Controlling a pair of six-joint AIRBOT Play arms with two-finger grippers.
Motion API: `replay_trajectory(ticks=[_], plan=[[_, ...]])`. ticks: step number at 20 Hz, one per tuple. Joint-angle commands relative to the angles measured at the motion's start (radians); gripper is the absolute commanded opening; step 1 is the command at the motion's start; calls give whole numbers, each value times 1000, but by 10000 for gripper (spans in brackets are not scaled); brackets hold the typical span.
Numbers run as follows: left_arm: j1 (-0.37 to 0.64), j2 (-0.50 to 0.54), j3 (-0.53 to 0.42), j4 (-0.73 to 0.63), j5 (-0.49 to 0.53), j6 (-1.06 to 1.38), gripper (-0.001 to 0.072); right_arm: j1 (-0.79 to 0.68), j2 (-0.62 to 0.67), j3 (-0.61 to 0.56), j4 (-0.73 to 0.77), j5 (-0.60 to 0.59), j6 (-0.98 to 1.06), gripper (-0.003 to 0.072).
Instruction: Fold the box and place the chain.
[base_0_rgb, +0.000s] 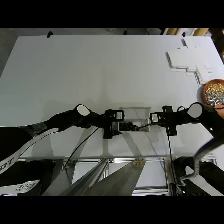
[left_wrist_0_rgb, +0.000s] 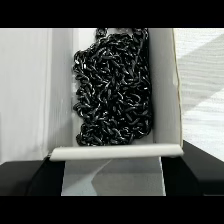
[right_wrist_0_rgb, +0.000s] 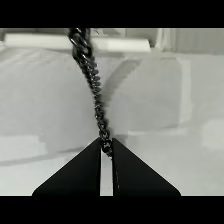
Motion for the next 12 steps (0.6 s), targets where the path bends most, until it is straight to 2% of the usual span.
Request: replay_trajectory(ticks=[1, 4, 8, 12], plan=[[0, 0, 0, 0, 0, 0, 253, 0, 114, 0, 32, 55, 110, 16], [0, 0, 0, 1, 0, 0, 253, 0, 268, 0, 190, 77, 216, 16], [0, 0, 0, 0, 0, 0, 253, 32, 407, 0, 496, 139, 216, 16], [0, 0, 0, 0, 0, 0, 253, 139, 410, 0, 533, 130, 216, 17]])
